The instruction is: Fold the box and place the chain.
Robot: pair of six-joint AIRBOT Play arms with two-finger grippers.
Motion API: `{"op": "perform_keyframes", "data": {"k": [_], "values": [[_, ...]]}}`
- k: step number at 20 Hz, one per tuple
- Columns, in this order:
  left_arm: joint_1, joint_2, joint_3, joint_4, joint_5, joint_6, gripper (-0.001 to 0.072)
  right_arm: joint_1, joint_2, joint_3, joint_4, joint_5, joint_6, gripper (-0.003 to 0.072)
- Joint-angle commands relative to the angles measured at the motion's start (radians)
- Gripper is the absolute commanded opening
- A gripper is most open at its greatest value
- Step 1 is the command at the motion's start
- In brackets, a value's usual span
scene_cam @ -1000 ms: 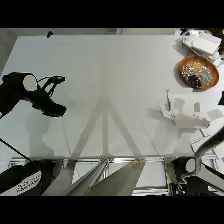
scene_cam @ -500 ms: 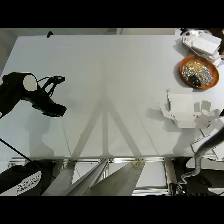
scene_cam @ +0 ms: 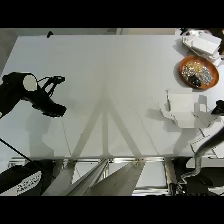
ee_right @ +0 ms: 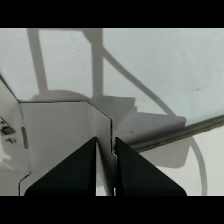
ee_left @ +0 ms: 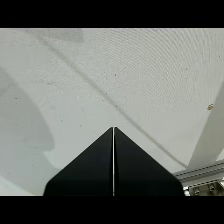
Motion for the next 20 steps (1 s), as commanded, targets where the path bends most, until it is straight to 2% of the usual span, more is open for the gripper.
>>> {"op": "perform_keyframes", "data": {"k": [1, 4, 6, 8, 11, 14, 18, 20], "values": [[0.001, 0.001, 0.0, 0.0, 0.0, 0.0, 0.0013, 0.044, -0.006, 0.001, 0.051, 0.039, -0.051, 0.0043], [0.001, 0.001, 0.0, 0.0, 0.0, 0.0, 0.0013, 0.106, -0.001, 0.0, 0.155, 0.139, -0.154, 0.0012], [0.001, 0.001, 0.0, 0.0, 0.0, 0.0, 0.0013, 0.141, 0.008, -0.016, 0.311, 0.218, -0.154, 0.001], [0.001, 0.001, 0.0, 0.0, 0.0, 0.0, 0.0013, 0.188, 0.052, -0.074, 0.399, 0.203, -0.166, 0.0009], [0.001, 0.001, 0.0, 0.0, 0.0, 0.0, 0.0013, 0.285, 0.192, -0.25, 0.464, 0.066, -0.223, 0.0009], [0.002, 0.001, 0.0, 0.004, 0.0, 0.033, 0.0013, 0.393, 0.34, -0.44, 0.592, -0.06, -0.287, 0.0009], [0.001, 0.001, 0.0, 0.004, 0.006, 0.033, 0.0013, 0.565, 0.505, -0.633, 0.729, -0.325, -0.272, 0.0009], [0.001, 0.001, 0.0, 0.001, 0.014, 0.033, 0.0012, 0.657, 0.565, -0.689, 0.766, -0.479, -0.185, 0.0009]]}}
